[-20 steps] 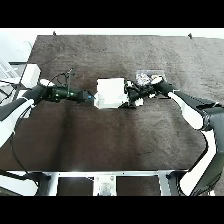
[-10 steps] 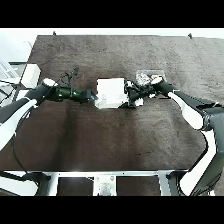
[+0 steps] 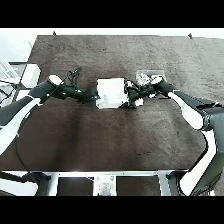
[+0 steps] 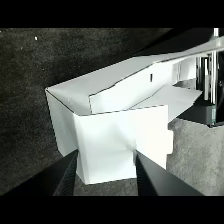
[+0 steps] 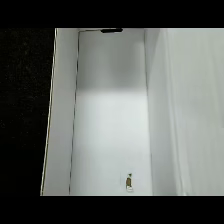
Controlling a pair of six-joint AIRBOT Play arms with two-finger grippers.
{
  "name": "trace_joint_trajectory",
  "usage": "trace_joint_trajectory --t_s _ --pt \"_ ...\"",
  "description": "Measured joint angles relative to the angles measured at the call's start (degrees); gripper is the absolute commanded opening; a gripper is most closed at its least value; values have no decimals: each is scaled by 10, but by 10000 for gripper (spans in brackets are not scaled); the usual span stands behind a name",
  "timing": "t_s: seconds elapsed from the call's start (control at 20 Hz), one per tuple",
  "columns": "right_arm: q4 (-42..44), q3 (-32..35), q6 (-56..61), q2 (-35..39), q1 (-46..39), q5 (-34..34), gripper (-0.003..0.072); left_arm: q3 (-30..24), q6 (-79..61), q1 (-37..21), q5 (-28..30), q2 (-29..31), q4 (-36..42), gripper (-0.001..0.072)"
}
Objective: Fold the box and place the chain.
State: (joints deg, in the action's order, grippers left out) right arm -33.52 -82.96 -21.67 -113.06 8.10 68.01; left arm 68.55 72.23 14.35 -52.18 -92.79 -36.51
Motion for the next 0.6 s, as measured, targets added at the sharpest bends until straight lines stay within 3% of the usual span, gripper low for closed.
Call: trace_joint_trajectory --t_s 0.6 --pt "0 0 0 0 0 0 594 35 164 47 27 -2 -132 407"
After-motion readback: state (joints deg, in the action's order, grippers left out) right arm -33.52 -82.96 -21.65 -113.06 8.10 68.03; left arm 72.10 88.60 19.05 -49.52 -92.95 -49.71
